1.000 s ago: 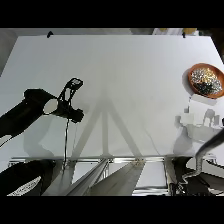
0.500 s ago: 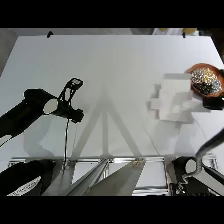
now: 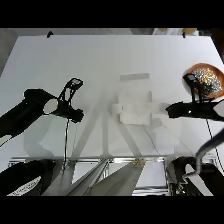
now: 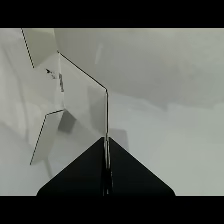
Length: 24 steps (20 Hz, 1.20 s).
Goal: Fold the box and place the chain.
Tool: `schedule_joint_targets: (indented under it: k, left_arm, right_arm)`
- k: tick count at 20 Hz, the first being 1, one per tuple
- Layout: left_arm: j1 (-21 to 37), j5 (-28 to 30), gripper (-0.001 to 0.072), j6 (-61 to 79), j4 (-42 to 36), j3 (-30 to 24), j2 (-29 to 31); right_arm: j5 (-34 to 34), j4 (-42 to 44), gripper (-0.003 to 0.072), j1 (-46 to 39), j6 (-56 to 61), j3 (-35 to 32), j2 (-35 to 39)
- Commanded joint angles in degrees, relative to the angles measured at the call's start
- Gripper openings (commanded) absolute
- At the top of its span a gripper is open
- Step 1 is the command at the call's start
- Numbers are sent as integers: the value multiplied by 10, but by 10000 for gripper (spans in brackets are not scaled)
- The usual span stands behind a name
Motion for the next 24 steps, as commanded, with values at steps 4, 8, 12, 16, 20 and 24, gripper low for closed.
schedule_joint_targets:
  k: [4,8,12,16,20,24]
  left_arm:
    - [-1,132,508,-4,-7,0,-7]
    - [0,202,490,78,-101,0,-29]
    - [59,202,513,501,-526,22,-82]
    - [176,-40,519,697,-730,102,-187]
    - [174,-64,579,708,-700,133,-265]
    - [136,-56,579,719,-695,150,-331]
  right_arm:
    - [-16,5,20,83,-2,-47,50]
    - [-15,5,20,85,-2,-47,50]
    - [-14,6,20,85,0,-47,50]
    - [-10,6,20,85,0,-47,50]
    - [-10,6,20,85,0,-47,50]
    - [-8,6,20,85,1,-47,50]
